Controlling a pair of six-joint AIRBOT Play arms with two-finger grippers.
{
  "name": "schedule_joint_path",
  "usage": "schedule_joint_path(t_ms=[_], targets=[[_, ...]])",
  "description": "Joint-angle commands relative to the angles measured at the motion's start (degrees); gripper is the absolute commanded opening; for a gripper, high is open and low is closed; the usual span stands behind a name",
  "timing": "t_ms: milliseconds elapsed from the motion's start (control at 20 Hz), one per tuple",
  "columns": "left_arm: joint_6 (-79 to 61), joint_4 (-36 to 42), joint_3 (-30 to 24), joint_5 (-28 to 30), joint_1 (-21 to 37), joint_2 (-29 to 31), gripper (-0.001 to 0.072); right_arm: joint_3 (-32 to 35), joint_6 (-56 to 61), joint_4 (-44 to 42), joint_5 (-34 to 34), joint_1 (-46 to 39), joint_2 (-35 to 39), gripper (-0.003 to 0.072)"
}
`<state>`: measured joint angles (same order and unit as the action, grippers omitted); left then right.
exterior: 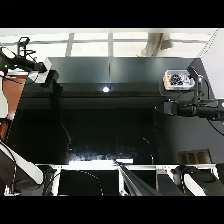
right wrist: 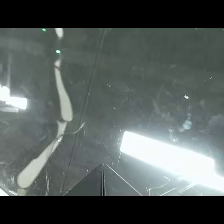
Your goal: Fold the box and place the chain.
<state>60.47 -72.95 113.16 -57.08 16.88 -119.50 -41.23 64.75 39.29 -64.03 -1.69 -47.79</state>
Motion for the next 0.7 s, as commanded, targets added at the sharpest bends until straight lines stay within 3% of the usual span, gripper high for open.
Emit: schedule_joint_path(t_ms=[0,150,350,500,550,600,650], targets=[[5.3,-7.3,3.2,-3.1,-0.9,-2.2,0.0716,0.0,0.2,-0.1,0.9,0.0,0.0,0.0016],[10.5,-16.6,5.3,-8.9,-2.4,0.8,0.0716,0.0,0.2,-0.3,0.9,0.0,0.0,0.0016],[11.5,-14.5,5.9,-22.3,-4.7,10.2,0.0714,-0.1,-0.1,-5.2,2.7,0.0,0.0,0.0016],[22.1,-14.5,5.7,-36.1,-5.9,16.9,0.0686,-0.7,-0.3,-4.8,1.2,0.0,0.0,0.0016],[25.5,-13.7,4.7,-41.4,-6.1,19.3,0.0522,-1.1,-0.5,-4.1,0.4,0.0,0.0,0.0016],[26.4,-11.4,2.4,-45.3,-6.5,22.0,0.0202,-1.6,-0.5,-1.9,-1.0,0.0,0.0,0.0015],[26.0,-7.4,-1.9,-46.7,-7.1,25.9,0.0026,-2.3,0.2,1.9,-2.8,0.0,0.1,0.0014]])
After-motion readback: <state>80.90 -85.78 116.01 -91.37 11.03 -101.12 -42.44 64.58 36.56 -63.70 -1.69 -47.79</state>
